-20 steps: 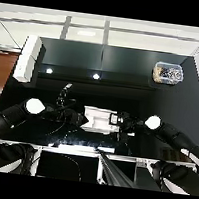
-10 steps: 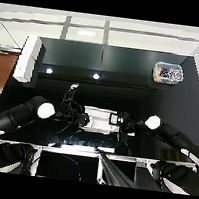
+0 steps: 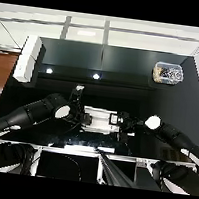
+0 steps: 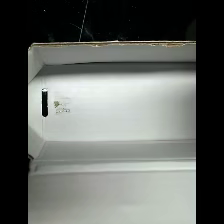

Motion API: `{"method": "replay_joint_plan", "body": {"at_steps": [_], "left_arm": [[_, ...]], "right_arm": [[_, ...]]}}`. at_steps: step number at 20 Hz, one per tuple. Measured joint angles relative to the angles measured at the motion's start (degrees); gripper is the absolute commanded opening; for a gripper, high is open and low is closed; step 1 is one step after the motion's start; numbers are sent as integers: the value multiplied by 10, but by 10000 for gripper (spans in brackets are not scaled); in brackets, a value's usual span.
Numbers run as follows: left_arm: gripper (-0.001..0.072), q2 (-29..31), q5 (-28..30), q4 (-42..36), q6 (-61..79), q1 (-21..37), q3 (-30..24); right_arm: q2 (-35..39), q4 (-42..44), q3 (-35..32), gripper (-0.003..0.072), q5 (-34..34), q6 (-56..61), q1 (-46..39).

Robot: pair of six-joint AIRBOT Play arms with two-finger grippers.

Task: Fold the box and place the chain.

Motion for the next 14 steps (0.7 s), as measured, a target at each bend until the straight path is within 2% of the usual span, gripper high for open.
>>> {"method": "replay_joint_plan", "body": {"at_steps": [4, 5, 7, 14], "left_arm": [[481, -40, -31, 21, -34, -29, 33], [451, -52, -38, 26, -41, -35, 42], [279, -71, -52, 38, -54, -43, 56], [275, -94, -69, 49, -88, -52, 71]], "right_arm": [[0, 0, 0, 479, 0, 0, 0], [0, 0, 0, 480, 0, 0, 0], [0, 0, 0, 480, 0, 0, 0], [0, -1, 0, 480, 0, 0, 0]]}}
